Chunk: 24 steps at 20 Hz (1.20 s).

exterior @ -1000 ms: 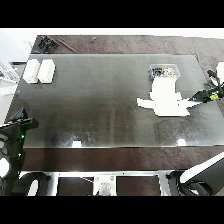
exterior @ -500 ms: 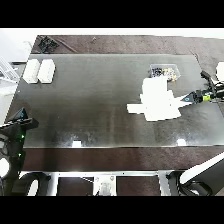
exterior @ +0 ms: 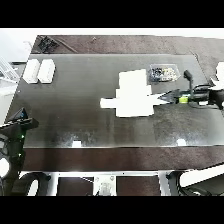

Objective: Fold the box and place the chain.

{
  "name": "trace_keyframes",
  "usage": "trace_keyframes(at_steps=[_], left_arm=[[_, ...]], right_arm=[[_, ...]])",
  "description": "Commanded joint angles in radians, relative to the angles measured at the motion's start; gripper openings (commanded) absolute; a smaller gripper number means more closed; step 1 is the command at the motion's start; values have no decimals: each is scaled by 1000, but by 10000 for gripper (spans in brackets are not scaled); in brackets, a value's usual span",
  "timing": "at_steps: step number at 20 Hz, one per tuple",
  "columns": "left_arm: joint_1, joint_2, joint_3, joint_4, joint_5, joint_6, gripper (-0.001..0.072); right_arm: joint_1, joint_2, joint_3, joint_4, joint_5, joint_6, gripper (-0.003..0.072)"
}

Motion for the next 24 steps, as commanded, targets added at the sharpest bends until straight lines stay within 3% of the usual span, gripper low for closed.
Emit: trace_keyframes(at_steps=[1,6,10,21,22,23,24], left_arm=[[0,1,0,0,0,0,21],[0,1,0,0,1,0,21],[0,1,5,0,0,0,21],[0,1,5,1,-30,0,23],[0,1,5,2,-51,1,177],[0,1,4,2,-71,0,483],[0,1,5,2,-89,1,543]], right_arm=[[135,53,-122,81,-174,1,11],[305,53,-116,95,-380,35,12],[351,53,-107,93,-466,37,11],[389,-30,-3,83,-452,41,11],[395,-40,4,72,-452,54,11],[403,-47,12,54,-449,64,12],[409,-50,20,37,-449,76,11]])
